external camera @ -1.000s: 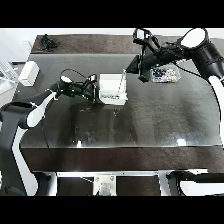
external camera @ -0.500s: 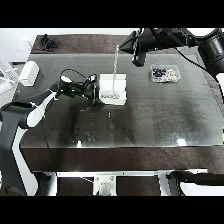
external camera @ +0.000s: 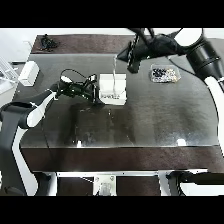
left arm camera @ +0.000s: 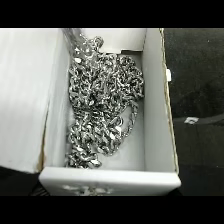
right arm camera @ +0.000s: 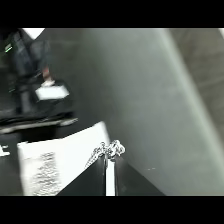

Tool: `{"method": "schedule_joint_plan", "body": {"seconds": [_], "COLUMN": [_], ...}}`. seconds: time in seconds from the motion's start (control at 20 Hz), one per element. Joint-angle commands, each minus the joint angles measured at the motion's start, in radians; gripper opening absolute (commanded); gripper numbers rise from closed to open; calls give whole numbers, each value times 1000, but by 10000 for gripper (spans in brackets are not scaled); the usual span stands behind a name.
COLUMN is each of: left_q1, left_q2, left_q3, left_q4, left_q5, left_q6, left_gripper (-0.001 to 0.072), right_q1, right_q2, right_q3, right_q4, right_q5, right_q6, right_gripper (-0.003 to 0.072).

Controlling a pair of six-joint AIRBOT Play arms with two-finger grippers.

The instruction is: Fold the box and place the chain.

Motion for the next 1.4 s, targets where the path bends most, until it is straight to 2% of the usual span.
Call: {"method": "schedule_joint_plan", "body": {"seconds": [0.0,0.2,0.4,0.55,0.6,0.65,0.7,0.85,1.0,1.05,1.1,1.25,1.35], "left_q1": [0,0,0,0,0,0,0,0,0,0,0,0,0], "left_q2": [-1,-1,-1,-1,-1,-1,-1,-1,-1,-1,-1,-1,-1], "left_q3": [0,0,0,0,0,0,0,0,0,0,0,0,0], "left_q4": [0,0,0,0,0,0,0,0,0,0,0,0,0], "left_q5": [1,1,1,1,1,1,1,1,1,1,1,1,1], "left_q6": [0,0,0,0,0,0,0,0,0,0,0,0,0], "left_gripper": [371,371,371,371,371,371,371,371,371,371,371,371,371], "right_q1": [1,0,0,-2,-8,-16,-19,-24,-36,-50,-71,-164,-225], "right_q2": [-11,-87,-190,-205,-204,-199,-190,-118,-4,25,35,-9,-76], "right_q3": [-143,-305,-319,-315,-303,-283,-259,-168,-128,-128,-128,-127,-121], "right_q4": [47,48,45,36,31,31,31,32,30,30,31,79,161], "right_q5": [-2,-87,-118,-118,-117,-117,-117,-117,-122,-136,-166,-173,-153], "right_q6": [17,16,16,17,18,37,47,47,47,52,101,163,162], "right_gripper": [8,7,8,10,62,247,341,352,341,255,243,300,301]}}
